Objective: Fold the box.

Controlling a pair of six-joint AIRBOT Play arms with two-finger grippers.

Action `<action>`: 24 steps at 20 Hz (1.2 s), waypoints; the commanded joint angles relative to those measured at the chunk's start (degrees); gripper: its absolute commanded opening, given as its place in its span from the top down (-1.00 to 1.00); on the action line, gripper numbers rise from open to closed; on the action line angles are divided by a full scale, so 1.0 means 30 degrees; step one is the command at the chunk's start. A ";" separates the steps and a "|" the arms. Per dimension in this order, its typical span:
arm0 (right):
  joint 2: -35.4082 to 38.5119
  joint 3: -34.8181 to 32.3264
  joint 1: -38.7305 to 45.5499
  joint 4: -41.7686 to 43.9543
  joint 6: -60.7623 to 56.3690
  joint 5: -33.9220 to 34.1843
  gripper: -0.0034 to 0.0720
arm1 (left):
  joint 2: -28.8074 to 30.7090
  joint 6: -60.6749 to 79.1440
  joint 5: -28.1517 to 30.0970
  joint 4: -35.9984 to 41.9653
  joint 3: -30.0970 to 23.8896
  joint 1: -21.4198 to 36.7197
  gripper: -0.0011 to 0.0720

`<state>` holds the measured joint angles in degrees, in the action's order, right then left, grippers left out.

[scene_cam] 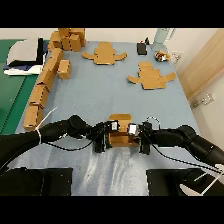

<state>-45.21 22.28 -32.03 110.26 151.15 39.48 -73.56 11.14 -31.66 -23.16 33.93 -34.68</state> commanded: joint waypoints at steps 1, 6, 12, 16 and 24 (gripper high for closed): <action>-0.0066 -0.0015 -0.0707 0.0663 0.0641 -0.0517 0.52 | -0.0007 0.0000 0.0007 0.0000 0.0022 0.0007 -0.20; -0.0539 -0.0036 -0.0969 0.0634 0.0641 -0.1603 0.50 | -0.0007 0.0000 0.0000 0.0000 0.0015 0.0007 -0.20; -0.0758 -0.0036 -0.1151 0.0685 0.0634 -0.1647 -0.67 | -0.0007 0.0000 0.0000 0.0000 0.0022 0.0007 -0.20; -0.0743 -0.0029 -0.1144 0.0670 0.0605 -0.1566 -0.66 | -0.0007 0.0000 0.0000 0.0000 0.0022 0.0007 -0.20; 0.1829 0.2062 -0.1093 -1.2444 -1.9358 0.4801 0.90 | -0.0007 0.0000 0.0000 0.0000 0.0022 0.0007 -0.20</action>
<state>-42.85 25.93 -35.38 90.85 119.24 44.86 -73.56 11.11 -31.66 -23.14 33.93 -34.68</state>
